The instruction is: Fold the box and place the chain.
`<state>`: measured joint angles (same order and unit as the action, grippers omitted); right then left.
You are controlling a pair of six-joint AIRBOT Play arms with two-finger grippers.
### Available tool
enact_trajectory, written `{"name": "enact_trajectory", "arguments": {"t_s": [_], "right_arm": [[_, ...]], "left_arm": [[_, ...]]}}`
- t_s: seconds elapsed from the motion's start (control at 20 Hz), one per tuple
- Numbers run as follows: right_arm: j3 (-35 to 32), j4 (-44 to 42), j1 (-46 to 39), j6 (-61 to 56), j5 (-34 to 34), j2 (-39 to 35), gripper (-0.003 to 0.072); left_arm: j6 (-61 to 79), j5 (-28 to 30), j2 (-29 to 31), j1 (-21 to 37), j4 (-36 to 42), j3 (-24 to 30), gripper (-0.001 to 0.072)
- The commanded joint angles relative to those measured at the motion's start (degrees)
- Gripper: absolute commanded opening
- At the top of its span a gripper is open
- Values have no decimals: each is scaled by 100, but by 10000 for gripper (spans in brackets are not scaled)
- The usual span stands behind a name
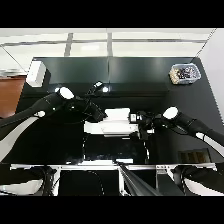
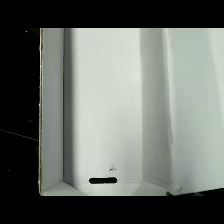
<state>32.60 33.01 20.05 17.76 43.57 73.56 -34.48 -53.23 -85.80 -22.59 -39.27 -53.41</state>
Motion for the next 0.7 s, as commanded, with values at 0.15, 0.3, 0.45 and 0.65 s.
{"name": "enact_trajectory", "arguments": {"t_s": [0.15,0.3,0.45,0.65], "right_arm": [[0,-9,7,-17,-11,4,200],[0,-9,7,-15,-11,4,200],[0,-7,7,-15,-11,4,200],[0,-9,7,-17,-11,4,200]], "left_arm": [[-330,-494,1167,640,-754,-170,28],[1099,-1810,1672,911,-1425,31,28],[2337,-2026,1672,739,-2135,175,194],[3265,-1029,1217,525,-1766,297,710]]}}
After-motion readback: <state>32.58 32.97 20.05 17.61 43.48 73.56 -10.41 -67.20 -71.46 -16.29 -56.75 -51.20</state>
